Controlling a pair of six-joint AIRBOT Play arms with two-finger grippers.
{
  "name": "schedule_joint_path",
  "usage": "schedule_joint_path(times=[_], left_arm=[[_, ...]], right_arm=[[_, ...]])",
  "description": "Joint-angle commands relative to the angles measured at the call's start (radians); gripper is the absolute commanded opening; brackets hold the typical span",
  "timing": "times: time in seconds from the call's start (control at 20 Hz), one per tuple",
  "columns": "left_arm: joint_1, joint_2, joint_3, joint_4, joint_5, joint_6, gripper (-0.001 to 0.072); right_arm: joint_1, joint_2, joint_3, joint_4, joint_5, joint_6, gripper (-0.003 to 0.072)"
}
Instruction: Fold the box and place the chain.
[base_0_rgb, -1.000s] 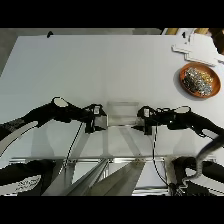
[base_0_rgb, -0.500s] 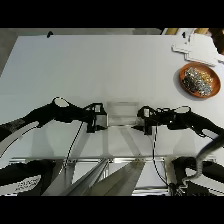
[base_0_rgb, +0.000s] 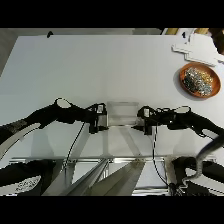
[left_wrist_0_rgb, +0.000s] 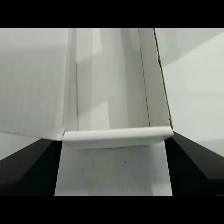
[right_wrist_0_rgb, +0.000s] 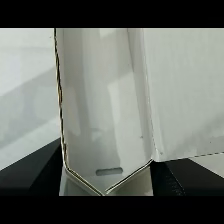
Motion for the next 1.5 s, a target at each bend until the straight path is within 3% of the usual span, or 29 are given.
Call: schedule_joint_path(times=[0.0, 1.05, 1.1, 1.2, 1.25, 1.45], left_arm=[[-0.012, -0.003, 0.0, -0.019, 0.014, 0.0, 0.0706], [-0.031, -0.043, 0.005, -0.053, 0.058, 0.022, 0.0685], [-0.031, -0.043, 0.005, -0.053, 0.058, 0.022, 0.0596], [-0.035, -0.043, 0.005, -0.047, 0.058, 0.023, 0.0212], [-0.04, -0.043, 0.005, -0.039, 0.061, 0.022, 0.006], [-0.054, -0.043, 0.005, -0.025, 0.061, 0.014, 0.0048]], right_arm=[[0.0, 0.0, 0.0, 0.0, 0.0, 0.0, 0.0418], [0.0, 0.0, 0.0, 0.0, 0.0, 0.0, 0.0418], [0.0, 0.0, 0.0, 0.0, 0.0, 0.0, 0.0418], [0.0, 0.0, 0.0, 0.0, 0.0, 0.0, 0.0418], [0.0, 0.0, 0.0, 0.0, 0.0, 0.0, 0.0418], [0.0, 0.0, 0.0, 0.0, 0.0, 0.0, 0.0418]])
